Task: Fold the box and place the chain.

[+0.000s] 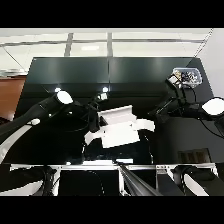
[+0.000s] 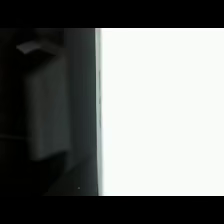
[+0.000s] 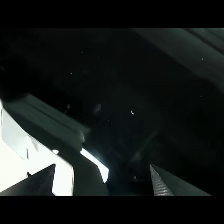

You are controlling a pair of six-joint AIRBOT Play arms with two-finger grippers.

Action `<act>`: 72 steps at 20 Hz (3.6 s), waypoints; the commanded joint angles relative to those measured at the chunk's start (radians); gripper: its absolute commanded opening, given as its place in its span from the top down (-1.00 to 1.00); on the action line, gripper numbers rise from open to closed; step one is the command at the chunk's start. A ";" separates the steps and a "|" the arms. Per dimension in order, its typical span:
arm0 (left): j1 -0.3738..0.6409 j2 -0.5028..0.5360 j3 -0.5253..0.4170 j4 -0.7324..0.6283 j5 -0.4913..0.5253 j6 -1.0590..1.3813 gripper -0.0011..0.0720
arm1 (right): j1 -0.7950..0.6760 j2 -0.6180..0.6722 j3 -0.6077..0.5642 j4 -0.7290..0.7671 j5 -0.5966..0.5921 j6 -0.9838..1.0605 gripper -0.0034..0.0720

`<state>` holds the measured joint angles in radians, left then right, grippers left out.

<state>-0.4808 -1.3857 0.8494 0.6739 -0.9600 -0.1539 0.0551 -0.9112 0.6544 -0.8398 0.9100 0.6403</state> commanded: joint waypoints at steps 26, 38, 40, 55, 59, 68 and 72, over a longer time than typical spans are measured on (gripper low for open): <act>-0.077 -0.074 -0.015 0.085 0.173 0.188 0.90 | 0.524 -0.015 -0.271 -0.016 -0.332 -0.410 -0.87; -0.077 -0.074 -0.015 0.085 0.172 0.187 0.90 | 0.366 -0.021 -0.150 0.020 -0.262 -0.494 -0.87; -0.077 -0.074 -0.015 0.085 0.173 0.188 0.90 | 0.364 -0.045 -0.150 0.109 -0.257 -0.590 -0.86; -0.077 -0.074 -0.015 0.084 0.169 0.184 0.90 | 0.356 -0.290 -0.150 0.238 -0.207 -0.847 -0.87; -0.077 -0.074 -0.015 0.084 0.164 0.184 0.90 | 0.320 -0.312 -0.150 0.256 -0.180 -0.847 -0.86; -0.077 -0.074 -0.015 0.084 0.163 0.184 0.90 | 0.308 -0.314 -0.150 0.256 -0.197 -0.858 -0.86; -0.077 -0.074 -0.015 0.074 0.163 0.184 0.90 | 0.308 -0.314 -0.150 0.253 -0.195 -0.858 -0.39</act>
<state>-0.5575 -1.4590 0.8345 0.7578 -0.7967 0.0280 0.3634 -1.2240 0.5049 -0.5819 0.7143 -0.2169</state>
